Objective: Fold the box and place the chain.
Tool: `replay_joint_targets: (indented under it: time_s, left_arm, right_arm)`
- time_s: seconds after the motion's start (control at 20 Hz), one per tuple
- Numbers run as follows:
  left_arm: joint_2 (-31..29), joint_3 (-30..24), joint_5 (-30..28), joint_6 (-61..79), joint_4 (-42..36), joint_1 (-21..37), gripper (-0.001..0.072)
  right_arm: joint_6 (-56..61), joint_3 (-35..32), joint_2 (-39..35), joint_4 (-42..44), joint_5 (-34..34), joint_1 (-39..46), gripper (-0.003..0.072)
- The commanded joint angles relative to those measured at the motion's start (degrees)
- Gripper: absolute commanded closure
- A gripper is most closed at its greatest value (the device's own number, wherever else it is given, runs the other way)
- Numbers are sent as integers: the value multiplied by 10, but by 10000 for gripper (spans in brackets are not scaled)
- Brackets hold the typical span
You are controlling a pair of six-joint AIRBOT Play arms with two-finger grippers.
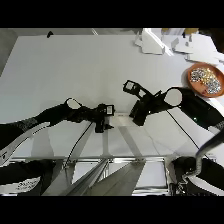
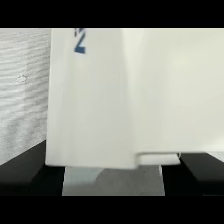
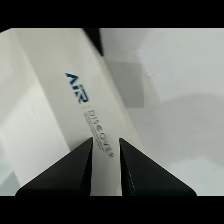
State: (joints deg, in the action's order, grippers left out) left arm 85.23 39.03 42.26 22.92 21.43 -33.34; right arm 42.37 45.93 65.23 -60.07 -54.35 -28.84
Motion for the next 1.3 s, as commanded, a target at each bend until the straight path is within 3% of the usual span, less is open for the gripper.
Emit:
replay_joint_targets:
  time_s: [0.0,0.25,0.55,1.15,1.25]
  left_arm:
    - [0,0,0,0,0,0,501]
    - [0,0,0,0,0,0,501]
    - [0,0,0,0,0,0,501]
    - [0,0,0,0,0,0,501]
    - [0,0,0,0,0,0,501]
  right_arm:
    - [-26,-7,-2,1,1,-29,501]
    - [-54,-7,-2,-1,-9,-33,422]
    - [-114,-7,-2,-8,-17,-80,422]
    - [-51,-7,-2,-103,60,-98,430]
    - [-51,-7,-2,-103,60,-98,471]
